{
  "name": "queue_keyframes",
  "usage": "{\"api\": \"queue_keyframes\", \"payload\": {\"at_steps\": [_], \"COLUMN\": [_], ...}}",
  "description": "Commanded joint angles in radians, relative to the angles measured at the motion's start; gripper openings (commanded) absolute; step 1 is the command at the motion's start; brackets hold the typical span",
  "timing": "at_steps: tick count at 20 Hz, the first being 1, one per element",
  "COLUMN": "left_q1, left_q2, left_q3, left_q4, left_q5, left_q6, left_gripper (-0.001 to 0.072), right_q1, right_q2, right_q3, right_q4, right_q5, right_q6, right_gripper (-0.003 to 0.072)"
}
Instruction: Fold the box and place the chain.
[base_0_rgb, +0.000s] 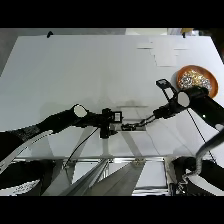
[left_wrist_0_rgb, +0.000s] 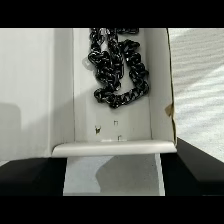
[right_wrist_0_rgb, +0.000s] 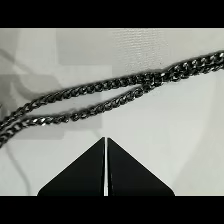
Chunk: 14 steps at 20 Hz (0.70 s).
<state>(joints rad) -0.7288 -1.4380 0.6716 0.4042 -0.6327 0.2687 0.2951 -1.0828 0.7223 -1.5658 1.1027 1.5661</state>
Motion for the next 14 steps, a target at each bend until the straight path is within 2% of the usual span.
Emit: {"api": "queue_keyframes", "payload": {"at_steps": [1, 2, 3, 4, 5, 10, 14], "left_q1": [0.0, 0.0, 0.0, 0.0, 0.0, 0.0, 0.0], "left_q2": [0.001, 0.001, 0.001, 0.001, 0.001, 0.001, 0.001], "left_q3": [0.0, 0.0, 0.0, 0.0, 0.0, 0.0, 0.0], "left_q4": [0.0, 0.0, 0.0, 0.0, 0.0, 0.0, 0.0], "left_q5": [0.0, 0.0, 0.0, 0.0, 0.0, 0.0, 0.0], "left_q6": [0.0, 0.0, 0.0, 0.0, 0.0, 0.0, 0.0], "left_gripper": [0.0133, 0.0133, 0.0133, 0.0133, 0.0133, 0.0133, 0.0133], "right_q1": [0.001, 0.001, 0.001, 0.001, 0.001, 0.001, 0.001], "right_q2": [0.095, 0.096, 0.087, 0.072, 0.053, -0.09, -0.148], "right_q3": [0.001, 0.001, 0.001, 0.0, 0.0, 0.001, 0.001], "right_q4": [0.003, 0.004, 0.004, 0.003, 0.003, 0.004, 0.026], "right_q5": [0.009, 0.003, -0.003, -0.013, -0.024, -0.041, -0.068], "right_q6": [0.002, 0.002, 0.011, 0.015, 0.016, 0.036, 0.06], "right_gripper": [0.0014, 0.0022, 0.0112, 0.0253, 0.028, 0.0273, 0.0259]}}
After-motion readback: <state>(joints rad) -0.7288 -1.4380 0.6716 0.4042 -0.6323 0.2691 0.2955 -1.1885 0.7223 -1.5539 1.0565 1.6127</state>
